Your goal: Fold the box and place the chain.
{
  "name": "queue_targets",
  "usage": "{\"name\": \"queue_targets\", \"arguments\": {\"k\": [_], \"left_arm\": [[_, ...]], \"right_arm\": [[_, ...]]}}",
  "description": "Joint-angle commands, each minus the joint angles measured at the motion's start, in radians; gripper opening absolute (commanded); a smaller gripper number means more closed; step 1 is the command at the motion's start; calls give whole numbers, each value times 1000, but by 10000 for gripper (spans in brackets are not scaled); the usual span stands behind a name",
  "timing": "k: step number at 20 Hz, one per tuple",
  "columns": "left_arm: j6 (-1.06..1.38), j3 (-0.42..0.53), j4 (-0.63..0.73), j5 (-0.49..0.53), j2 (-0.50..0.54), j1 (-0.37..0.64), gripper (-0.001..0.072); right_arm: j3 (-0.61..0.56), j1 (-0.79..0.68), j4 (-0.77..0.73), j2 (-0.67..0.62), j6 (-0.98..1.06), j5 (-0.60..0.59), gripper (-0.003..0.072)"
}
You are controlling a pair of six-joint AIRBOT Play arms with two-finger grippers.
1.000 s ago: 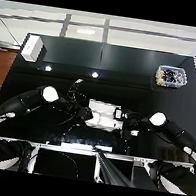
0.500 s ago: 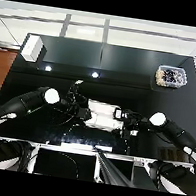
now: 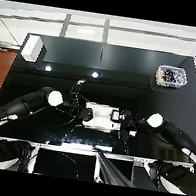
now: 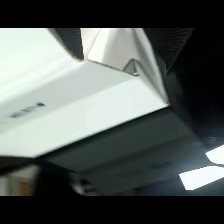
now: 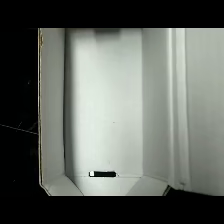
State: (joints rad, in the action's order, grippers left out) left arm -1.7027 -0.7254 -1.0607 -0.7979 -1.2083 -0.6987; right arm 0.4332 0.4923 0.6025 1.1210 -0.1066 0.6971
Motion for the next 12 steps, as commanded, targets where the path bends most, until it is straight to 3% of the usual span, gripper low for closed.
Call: {"name": "queue_targets", "arguments": {"k": [1, 3, 7, 12], "left_arm": [[-276, -55, -247, -58, -16, -68, 533], [-365, -79, -317, -104, -43, -113, 527], [-483, -129, -379, -153, -105, -191, 395], [-583, -212, -483, -219, -169, -240, 347]], "right_arm": [[1, 9, 0, -1, 9, -13, 463], [1, 8, 0, -1, 9, -14, 463], [1, 8, 0, -1, 9, -14, 463], [1, 8, 0, -1, 8, -14, 463]]}}
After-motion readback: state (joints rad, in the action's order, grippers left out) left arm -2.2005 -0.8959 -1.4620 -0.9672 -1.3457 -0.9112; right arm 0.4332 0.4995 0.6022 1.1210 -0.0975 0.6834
